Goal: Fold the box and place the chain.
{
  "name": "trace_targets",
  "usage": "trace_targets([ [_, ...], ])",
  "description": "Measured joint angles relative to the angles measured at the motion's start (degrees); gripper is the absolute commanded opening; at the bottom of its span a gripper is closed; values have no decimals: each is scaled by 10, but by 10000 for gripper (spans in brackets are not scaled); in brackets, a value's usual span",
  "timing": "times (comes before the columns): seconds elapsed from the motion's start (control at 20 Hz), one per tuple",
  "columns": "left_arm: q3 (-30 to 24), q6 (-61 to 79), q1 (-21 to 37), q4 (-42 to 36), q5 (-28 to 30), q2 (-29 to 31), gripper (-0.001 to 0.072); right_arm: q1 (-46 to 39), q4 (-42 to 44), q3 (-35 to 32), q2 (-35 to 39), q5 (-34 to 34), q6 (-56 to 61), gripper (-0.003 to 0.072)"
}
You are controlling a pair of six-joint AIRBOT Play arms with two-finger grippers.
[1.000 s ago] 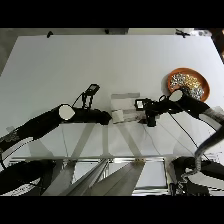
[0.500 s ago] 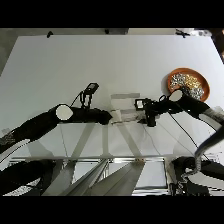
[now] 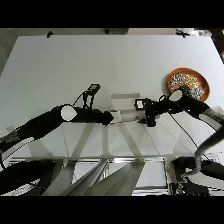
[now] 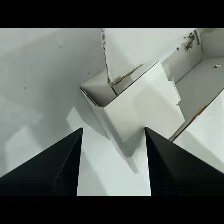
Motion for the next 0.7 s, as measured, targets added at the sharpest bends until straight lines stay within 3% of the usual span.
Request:
trace_targets([
  [0.4,51,-154,-26,139,-30,-13,437,0,0,0,0,0,0,508],
  [0.7,89,-287,-49,241,-80,-36,485,0,0,0,0,0,0,508],
])
